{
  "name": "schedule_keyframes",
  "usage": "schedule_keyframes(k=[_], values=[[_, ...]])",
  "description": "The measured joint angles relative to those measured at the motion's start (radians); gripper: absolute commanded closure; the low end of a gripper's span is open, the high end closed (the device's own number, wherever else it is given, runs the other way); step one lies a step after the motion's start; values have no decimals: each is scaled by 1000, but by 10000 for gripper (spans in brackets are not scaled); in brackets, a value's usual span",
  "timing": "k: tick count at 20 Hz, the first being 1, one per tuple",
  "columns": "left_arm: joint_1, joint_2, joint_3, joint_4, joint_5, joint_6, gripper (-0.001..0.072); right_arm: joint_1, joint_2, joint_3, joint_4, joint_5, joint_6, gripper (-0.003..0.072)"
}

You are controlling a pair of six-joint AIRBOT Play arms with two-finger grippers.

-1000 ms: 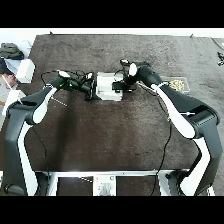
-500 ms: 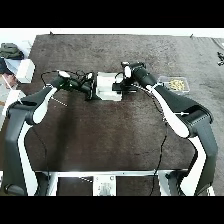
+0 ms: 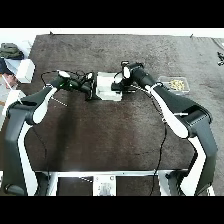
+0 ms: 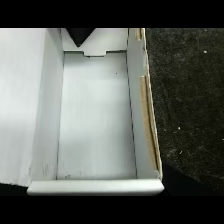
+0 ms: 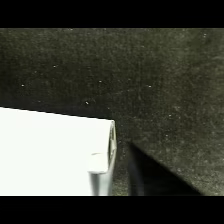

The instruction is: Fold the box and place the chain.

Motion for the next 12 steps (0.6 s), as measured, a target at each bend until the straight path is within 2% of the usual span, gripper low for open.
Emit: schedule_keyframes(k=[11, 12], values=[[0, 0, 0, 0, 0, -1, 437, 13, -27, 5, -8, -15, -4, 417], [0, 0, 0, 0, 0, -1, 437, 14, -29, 10, -10, -10, -4, 465]])
